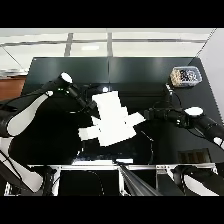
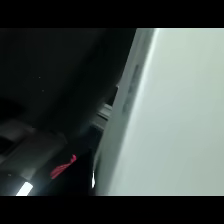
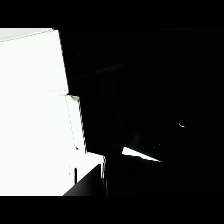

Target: Fold the box and place the chain.

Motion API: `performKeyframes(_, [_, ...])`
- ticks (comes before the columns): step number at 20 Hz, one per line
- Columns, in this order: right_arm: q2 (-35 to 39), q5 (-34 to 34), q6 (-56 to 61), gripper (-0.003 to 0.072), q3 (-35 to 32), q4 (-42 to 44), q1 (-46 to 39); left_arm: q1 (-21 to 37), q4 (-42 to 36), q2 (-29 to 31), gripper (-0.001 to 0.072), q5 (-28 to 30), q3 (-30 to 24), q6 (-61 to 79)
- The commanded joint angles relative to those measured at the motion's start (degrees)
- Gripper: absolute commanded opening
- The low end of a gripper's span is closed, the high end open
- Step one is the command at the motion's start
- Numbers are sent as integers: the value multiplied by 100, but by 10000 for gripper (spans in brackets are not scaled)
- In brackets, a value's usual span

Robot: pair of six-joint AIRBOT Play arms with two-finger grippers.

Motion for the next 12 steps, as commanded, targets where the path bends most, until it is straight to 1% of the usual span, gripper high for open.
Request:
performKeyframes(1, [2,11,0,25,-2,-37,2,-4,66,-35,38,-4,42,201])
performKeyframes(2, [2,11,2,27,-2,-37,2,-4,63,-35,30,4,42,203])
performKeyframes(3, [2,15,7,88,-2,17,2,-4,66,-35,30,2,42,199])
performKeyframes(4, [2,15,9,357,4,76,2,-22,68,-35,29,2,42,197])
performKeyframes(5, [4,20,4,607,33,52,-7,-26,68,-33,29,-2,42,192])
performKeyframes(6, [28,157,2,633,149,-186,-87,-35,70,-17,28,-13,42,146])
performKeyframes(8, [184,730,24,628,555,-953,-422,-68,72,149,27,-96,33,151])
performKeyframes(10, [474,1458,22,628,1104,-1755,-905,-138,153,564,27,-11,-37,275])
performKeyframes(11, [627,1749,22,628,1338,-2085,-1121,-179,157,883,26,162,-197,483])
performKeyframes(12, [758,1996,22,628,1528,-2334,-1316,-247,52,1272,27,638,-522,713])
